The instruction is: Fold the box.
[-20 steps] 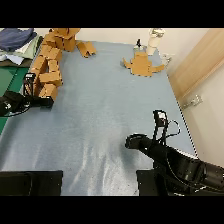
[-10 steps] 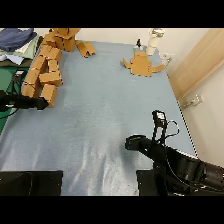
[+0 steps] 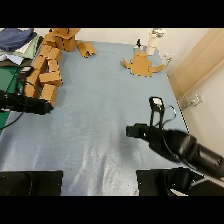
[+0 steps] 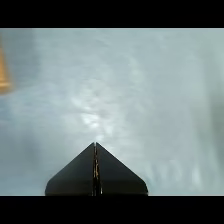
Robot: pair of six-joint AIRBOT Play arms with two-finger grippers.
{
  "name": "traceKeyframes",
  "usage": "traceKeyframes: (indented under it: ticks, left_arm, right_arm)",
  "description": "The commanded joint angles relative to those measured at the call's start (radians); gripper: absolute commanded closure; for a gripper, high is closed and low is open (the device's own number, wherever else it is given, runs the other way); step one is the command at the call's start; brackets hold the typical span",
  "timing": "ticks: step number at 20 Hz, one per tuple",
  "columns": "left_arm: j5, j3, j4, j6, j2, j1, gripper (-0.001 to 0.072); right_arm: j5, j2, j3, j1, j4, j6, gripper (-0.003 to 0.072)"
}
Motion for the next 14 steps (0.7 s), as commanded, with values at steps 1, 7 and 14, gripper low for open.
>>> traceKeyframes:
  ticks: [1, 7, 14]
  left_arm:
    - [0.004, 0.001, -0.018, -0.157, -0.006, -0.226, 0.0696]
    - [0.132, 0.03, -0.018, -0.245, -0.162, -0.46, 0.0696]
    - [0.141, 0.038, -0.019, -0.269, -0.229, -0.476, 0.0696]
  right_arm:
    - [-0.027, -0.218, 0.172, -0.209, 0.31, -0.429, 0.0682]
    - [-0.19, -0.607, 0.449, -0.241, 0.415, -0.614, 0.0682]
    - [-0.199, -0.639, 0.461, -0.224, 0.428, -0.616, 0.0682]
